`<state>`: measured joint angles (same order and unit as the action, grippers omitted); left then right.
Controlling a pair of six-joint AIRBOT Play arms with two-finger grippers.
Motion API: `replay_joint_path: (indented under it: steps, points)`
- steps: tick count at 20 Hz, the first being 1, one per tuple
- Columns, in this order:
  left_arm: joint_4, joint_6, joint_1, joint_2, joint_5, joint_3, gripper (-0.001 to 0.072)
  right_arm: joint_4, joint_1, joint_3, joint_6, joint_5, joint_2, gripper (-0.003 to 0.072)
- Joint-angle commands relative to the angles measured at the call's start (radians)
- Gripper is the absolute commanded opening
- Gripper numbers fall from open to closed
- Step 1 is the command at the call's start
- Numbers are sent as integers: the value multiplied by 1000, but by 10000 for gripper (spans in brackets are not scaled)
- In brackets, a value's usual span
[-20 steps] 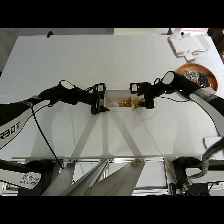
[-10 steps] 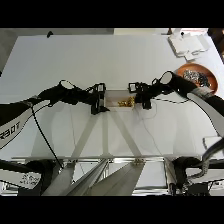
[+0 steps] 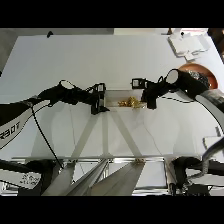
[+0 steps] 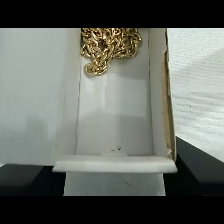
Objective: Fold the box and place the chain.
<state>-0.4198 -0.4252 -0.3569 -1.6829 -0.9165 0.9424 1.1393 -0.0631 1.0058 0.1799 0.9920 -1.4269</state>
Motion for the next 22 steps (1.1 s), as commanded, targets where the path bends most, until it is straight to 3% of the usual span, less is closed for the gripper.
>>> replay_joint_path:
  steps: [1, 8, 13, 16, 17, 18, 19, 22]
  points:
    - [0, 0, 0, 0, 0, 1, 172, -54, -8, 1, 114, 12, 95, 6]
    - [0, 0, 0, 0, 0, 1, 172, -93, -182, 17, 135, -3, 206, 6]
    - [0, 0, 0, 0, 0, 1, 172, -121, -301, 26, 140, -195, 186, 7]
    - [0, 0, 0, 0, 0, 1, 172, -140, -318, 26, 283, -261, 152, 17]
    - [0, 0, 0, 0, 0, 1, 172, -135, -317, 26, 324, -258, 148, 114]
    - [0, 0, 0, 0, 0, 1, 172, -120, -317, 26, 351, -253, 150, 269]
    - [0, 0, 0, 0, 0, 1, 172, -115, -317, 26, 364, -246, 156, 342]
    - [0, 0, 0, 0, 0, 1, 172, -115, -294, 22, 362, -242, 197, 342]
